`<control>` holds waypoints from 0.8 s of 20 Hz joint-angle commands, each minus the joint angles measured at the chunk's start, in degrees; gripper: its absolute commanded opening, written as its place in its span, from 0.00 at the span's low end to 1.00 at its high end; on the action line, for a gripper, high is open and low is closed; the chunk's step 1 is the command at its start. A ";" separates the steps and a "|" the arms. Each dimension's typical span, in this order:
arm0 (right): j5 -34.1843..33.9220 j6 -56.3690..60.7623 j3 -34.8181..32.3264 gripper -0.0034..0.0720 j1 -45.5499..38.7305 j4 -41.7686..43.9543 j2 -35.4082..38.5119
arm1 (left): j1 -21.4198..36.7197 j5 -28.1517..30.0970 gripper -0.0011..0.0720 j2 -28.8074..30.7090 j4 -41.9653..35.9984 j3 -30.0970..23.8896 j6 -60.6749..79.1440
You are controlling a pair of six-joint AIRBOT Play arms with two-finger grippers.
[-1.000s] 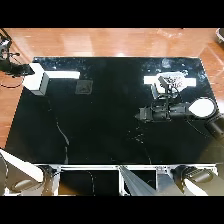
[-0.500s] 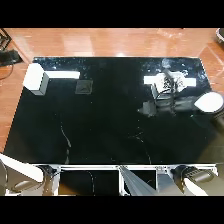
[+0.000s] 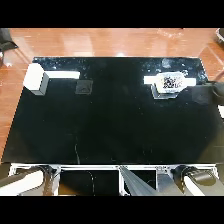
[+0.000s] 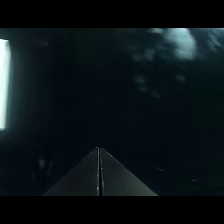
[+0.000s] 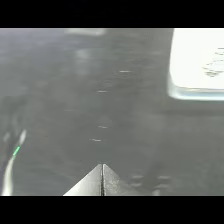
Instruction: Fold the box and place the chain.
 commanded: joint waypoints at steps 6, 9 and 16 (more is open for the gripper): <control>-4.52 7.41 -25.03 0.09 -0.22 -4.02 11.28 | -19.93 17.38 0.05 42.34 3.52 -58.58 -3.43; -7.63 7.74 -27.98 0.09 -0.22 -4.07 11.28 | -19.96 17.88 0.05 46.16 3.41 -64.61 -4.92; -7.65 7.69 -27.98 0.09 -0.22 -4.22 11.23 | -19.98 19.08 0.05 46.77 3.76 -64.78 -4.87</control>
